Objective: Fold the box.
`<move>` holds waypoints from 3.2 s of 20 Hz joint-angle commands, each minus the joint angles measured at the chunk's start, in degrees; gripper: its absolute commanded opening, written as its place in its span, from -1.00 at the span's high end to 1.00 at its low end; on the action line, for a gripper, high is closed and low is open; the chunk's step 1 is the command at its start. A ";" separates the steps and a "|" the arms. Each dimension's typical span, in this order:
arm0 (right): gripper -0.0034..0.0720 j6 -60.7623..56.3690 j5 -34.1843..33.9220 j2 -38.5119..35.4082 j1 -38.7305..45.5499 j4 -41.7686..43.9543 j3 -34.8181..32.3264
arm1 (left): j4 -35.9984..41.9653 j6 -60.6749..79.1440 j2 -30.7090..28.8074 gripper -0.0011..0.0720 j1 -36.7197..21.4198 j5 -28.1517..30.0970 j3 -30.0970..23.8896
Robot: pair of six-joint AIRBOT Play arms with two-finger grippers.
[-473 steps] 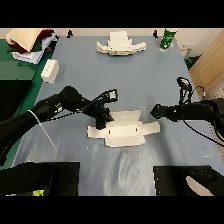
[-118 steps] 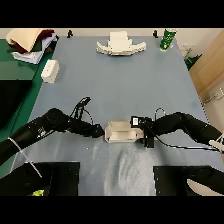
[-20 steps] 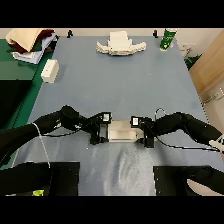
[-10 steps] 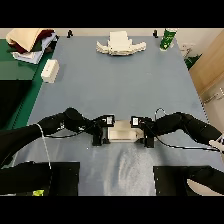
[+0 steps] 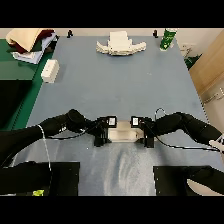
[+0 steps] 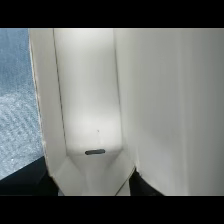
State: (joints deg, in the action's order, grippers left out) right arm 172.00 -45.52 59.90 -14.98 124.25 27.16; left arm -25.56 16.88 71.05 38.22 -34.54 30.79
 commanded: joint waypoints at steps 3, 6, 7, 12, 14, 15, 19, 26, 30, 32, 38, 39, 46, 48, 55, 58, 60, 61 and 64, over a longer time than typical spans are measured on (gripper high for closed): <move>-0.43 0.00 0.00 0.02 0.00 0.00 0.02 | -0.13 -0.33 0.02 -0.59 -0.09 0.52 -0.02; -0.44 0.00 0.02 0.02 0.02 0.00 0.02 | -0.20 -3.48 -0.35 -0.93 -0.68 1.03 0.00; -0.44 0.00 0.00 0.02 0.00 0.00 0.02 | -0.20 -3.45 -0.48 -0.93 -0.83 1.03 0.00; -0.44 0.00 0.00 0.02 0.00 0.00 0.02 | -1.62 -3.02 -1.16 -0.93 -0.81 -1.09 -0.02; -0.44 0.00 0.02 0.02 0.02 -0.02 0.02 | -1.40 0.31 -1.11 -0.93 -0.66 -3.80 -0.28; -0.43 0.00 0.00 0.02 0.02 0.00 0.02 | -1.40 1.75 -1.09 -0.93 -0.66 -4.63 -0.33; -0.44 0.00 0.00 0.02 0.00 0.00 0.02 | -1.20 1.29 -1.03 -0.93 -0.68 -4.42 -0.90; -0.44 0.00 0.00 0.02 0.00 0.00 0.02 | 0.15 -2.10 -1.05 -0.93 -0.04 0.02 -0.98; -0.44 0.00 0.02 0.02 0.00 0.00 0.02 | 0.26 -2.99 -1.03 -0.93 1.11 1.53 -0.98; -0.43 0.00 0.00 0.02 0.00 0.00 0.02 | 0.24 -3.02 -1.03 -0.77 1.11 1.38 -1.01; -0.43 0.00 0.00 0.02 0.00 0.00 0.02 | -0.37 -4.39 -1.03 -0.77 1.09 1.36 -1.01; -0.43 0.00 0.00 0.02 0.00 0.00 0.02 | -0.37 -4.46 -1.05 -0.77 1.09 1.36 -1.03; -0.44 0.00 0.00 0.02 0.00 0.00 0.02 | -0.37 -4.44 -2.47 -0.93 0.98 0.63 -1.22; -0.44 0.00 0.00 0.02 0.00 0.00 0.02 | -0.37 -4.44 -3.26 -0.93 0.98 0.52 -1.33; -0.44 0.00 0.00 0.02 0.00 0.00 0.02 | -0.17 -2.05 -3.67 -0.93 0.98 0.57 -3.76; -0.43 0.00 0.00 0.02 0.02 0.00 0.02 | 0.57 -1.73 -3.67 -0.93 1.01 1.20 -3.82; -0.44 0.00 0.00 0.02 0.02 0.00 0.02 | 1.07 -1.73 -3.67 -0.93 1.01 1.68 -3.82; -0.44 0.00 0.00 0.02 0.00 0.00 0.02 | 1.44 -1.73 -3.67 -0.93 1.01 2.01 -3.82; -0.43 0.00 0.00 0.02 0.00 0.00 0.02 | 2.27 -1.70 -3.65 -0.93 1.09 2.69 -3.74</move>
State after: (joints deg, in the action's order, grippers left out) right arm 171.98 -45.54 59.90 -15.00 124.22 27.16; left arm -24.23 15.00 67.42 39.22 -32.77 27.03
